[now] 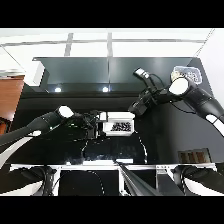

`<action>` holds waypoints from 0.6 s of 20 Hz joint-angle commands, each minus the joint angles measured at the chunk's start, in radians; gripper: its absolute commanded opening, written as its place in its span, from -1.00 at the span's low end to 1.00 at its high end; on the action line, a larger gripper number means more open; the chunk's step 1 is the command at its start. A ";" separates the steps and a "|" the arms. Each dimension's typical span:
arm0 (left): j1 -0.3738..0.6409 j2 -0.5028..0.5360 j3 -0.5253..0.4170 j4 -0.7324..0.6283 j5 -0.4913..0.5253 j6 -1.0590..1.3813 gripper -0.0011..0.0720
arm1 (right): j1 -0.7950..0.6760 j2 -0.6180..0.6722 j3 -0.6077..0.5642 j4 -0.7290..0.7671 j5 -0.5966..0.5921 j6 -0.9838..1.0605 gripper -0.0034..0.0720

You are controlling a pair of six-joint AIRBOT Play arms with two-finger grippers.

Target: Fold the box and place the chain.

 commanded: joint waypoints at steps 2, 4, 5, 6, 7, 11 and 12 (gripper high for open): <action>-0.001 -0.001 0.000 0.002 0.002 0.000 0.00 | 0.027 -0.017 0.049 -0.008 0.161 -0.340 0.90; -0.005 -0.001 0.000 0.004 0.005 0.000 0.00 | 0.025 0.004 0.051 0.048 0.158 -0.402 0.90; -0.005 -0.001 0.000 0.005 0.006 0.000 0.00 | 0.030 0.005 0.051 0.061 0.176 -0.407 0.90; -0.005 -0.001 0.000 0.005 0.006 0.000 0.00 | 0.037 0.004 0.050 0.056 0.197 -0.407 0.90; -0.005 -0.001 0.000 0.005 0.006 0.000 0.00 | 0.040 0.004 0.040 0.056 0.204 -0.407 0.90; -0.005 -0.001 0.000 0.005 0.006 0.000 0.00 | 0.042 0.000 -0.013 0.058 0.183 -0.407 0.90; -0.005 -0.001 0.000 0.005 0.006 0.000 0.00 | 0.042 0.000 -0.019 0.063 0.181 -0.407 0.90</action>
